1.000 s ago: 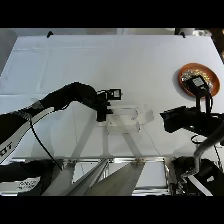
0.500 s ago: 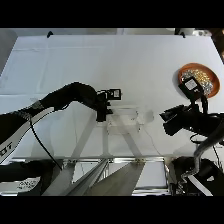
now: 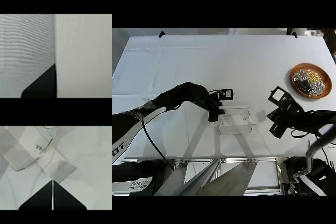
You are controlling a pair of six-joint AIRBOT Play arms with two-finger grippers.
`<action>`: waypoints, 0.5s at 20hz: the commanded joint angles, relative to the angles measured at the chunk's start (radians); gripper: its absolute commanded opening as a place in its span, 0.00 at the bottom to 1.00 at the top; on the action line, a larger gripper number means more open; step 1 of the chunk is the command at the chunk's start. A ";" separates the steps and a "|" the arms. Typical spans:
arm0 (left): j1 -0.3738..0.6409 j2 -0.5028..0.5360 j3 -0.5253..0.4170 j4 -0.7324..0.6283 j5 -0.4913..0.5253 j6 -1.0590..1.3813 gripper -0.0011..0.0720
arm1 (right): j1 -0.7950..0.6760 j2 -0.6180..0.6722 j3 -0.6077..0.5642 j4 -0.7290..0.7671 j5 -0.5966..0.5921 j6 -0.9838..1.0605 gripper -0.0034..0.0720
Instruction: Fold the box and place the chain.
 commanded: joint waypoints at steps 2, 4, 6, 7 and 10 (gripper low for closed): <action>0.000 0.000 0.000 0.000 0.000 0.000 0.04 | 0.001 -0.164 -0.041 0.025 -0.169 -0.213 0.07; 0.000 0.000 0.000 0.000 0.000 0.000 0.04 | 0.001 -0.235 -0.040 0.029 -0.209 -0.282 0.29; 0.000 0.000 0.000 0.000 0.000 0.000 0.04 | 0.001 -0.256 -0.040 0.032 -0.150 -0.413 0.58; 0.000 0.000 0.000 0.000 0.000 0.000 0.04 | 0.001 -0.254 -0.040 0.032 -0.115 -0.458 0.82; 0.000 0.000 0.000 0.000 0.000 0.000 0.04 | 0.001 -0.255 -0.040 0.032 -0.032 -0.552 0.96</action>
